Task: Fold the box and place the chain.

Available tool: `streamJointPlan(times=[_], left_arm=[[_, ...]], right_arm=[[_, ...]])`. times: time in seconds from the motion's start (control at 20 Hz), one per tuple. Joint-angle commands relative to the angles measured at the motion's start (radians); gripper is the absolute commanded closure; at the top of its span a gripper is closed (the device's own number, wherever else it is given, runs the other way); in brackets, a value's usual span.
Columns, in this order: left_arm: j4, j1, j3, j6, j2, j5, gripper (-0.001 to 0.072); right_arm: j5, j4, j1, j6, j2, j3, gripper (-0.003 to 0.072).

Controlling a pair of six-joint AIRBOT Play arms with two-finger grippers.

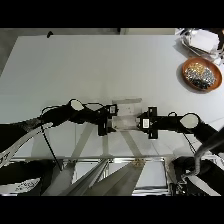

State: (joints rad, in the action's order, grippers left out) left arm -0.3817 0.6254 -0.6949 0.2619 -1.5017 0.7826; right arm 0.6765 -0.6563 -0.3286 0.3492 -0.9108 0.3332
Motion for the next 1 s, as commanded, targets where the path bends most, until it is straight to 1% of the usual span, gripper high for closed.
streamJointPlan(times=[0.0,0.05,0.1,0.15,0.2,0.25,0.3,0.4,0.45,0.5,0.55,0.65,0.75,0.8,0.9,0.95], left_arm=[[0.0,0.0,0.0,0.0,0.001,0.0,0.0437],[0.0,0.0,0.0,0.0,0.001,0.0,0.0437],[0.0,0.0,0.0,0.0,0.001,0.0,0.0437],[0.0,0.0,0.0,0.0,0.0,0.0,0.0437],[0.0,0.0,0.0,0.0,0.001,0.0,0.0437],[0.0,0.0,0.0,0.0,0.001,0.0,0.0437],[0.0,0.0,0.0,0.0,0.001,0.0,0.0437],[0.0,0.0,0.0,0.0,0.0,0.0,0.0437],[0.0,0.0,0.0,0.0,0.001,0.0,0.0437],[0.0,0.0,0.0,0.0,0.0,0.0,0.0437],[0.0,0.0,0.0,0.0,0.001,0.0,0.0437],[0.0,0.0,0.0,0.0,0.001,0.0,0.0437],[0.0,0.0,0.0,0.0,0.001,0.0,0.0437],[0.0,0.0,0.0,0.0,0.001,0.0,0.0437],[0.0,0.0,0.0,0.0,0.0,0.0,0.0437],[0.0,0.0,0.0,0.0,0.0,0.0,0.0437]], right_arm=[[-0.011,0.006,-0.003,0.006,-0.002,0.0,0.0231],[-0.008,0.006,-0.003,-0.004,0.0,0.0,0.0234],[0.004,0.003,-0.002,-0.015,0.011,0.0,0.0281],[0.021,-0.015,-0.002,-0.039,0.032,0.0,0.038],[0.045,-0.05,0.01,-0.069,0.064,0.0,0.0461],[0.08,-0.092,0.03,-0.102,0.1,0.0,0.0486],[0.132,-0.142,0.062,-0.144,0.147,0.0,0.0533],[0.262,-0.241,0.139,-0.22,0.252,0.0,0.0547],[0.323,-0.277,0.182,-0.249,0.306,0.0,0.062],[0.376,-0.303,0.233,-0.304,0.361,0.0,0.0669],[0.39,-0.33,0.28,-0.402,0.405,0.0,0.067],[0.343,-0.334,0.365,-0.671,0.43,0.0,0.067],[0.285,-0.34,0.437,-0.945,0.41,0.0,0.067],[0.284,-0.356,0.467,-1.046,0.391,0.0,0.0669],[0.283,-0.436,0.505,-1.218,0.341,0.0,0.0669],[0.278,-0.472,0.507,-1.264,0.316,0.0,0.0669]])
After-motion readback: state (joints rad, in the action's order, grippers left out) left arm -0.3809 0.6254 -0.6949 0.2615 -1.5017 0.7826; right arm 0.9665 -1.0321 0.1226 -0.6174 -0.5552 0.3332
